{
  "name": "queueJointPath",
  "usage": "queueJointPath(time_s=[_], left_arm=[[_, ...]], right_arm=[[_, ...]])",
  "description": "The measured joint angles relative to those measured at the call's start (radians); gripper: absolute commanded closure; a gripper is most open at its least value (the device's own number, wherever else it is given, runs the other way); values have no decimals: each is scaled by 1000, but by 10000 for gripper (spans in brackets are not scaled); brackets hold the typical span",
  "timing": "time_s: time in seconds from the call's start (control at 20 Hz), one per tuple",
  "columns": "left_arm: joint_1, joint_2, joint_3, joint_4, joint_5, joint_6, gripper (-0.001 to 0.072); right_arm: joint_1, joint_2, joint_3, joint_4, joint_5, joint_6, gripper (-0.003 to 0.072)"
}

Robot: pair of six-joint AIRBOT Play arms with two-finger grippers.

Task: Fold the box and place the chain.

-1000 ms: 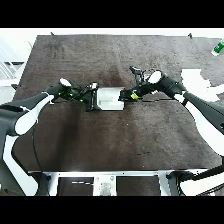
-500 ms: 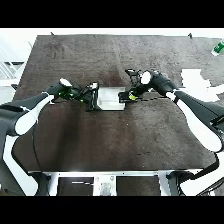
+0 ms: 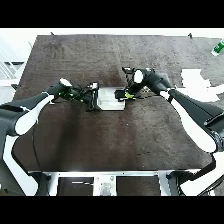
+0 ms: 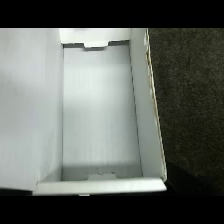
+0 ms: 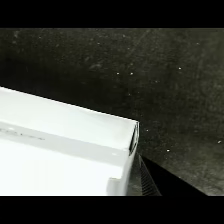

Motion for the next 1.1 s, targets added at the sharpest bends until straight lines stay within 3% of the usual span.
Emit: queueJointPath(time_s=[0.3,0.6,0.8,0.9,1.05,1.1], left_arm=[[0,0,0,0,0,0,93],[0,0,0,0,0,0,93],[-1,0,0,0,0,0,93],[-1,0,0,0,-1,0,93],[-1,0,0,0,-2,0,93],[-1,0,0,0,-2,0,93]], right_arm=[[2,-19,16,-28,13,71,253],[9,-90,99,-48,105,106,256],[17,-109,125,-87,145,166,335],[23,-113,129,-112,160,196,336],[37,-115,133,-147,176,244,450],[42,-116,134,-159,178,250,548]])
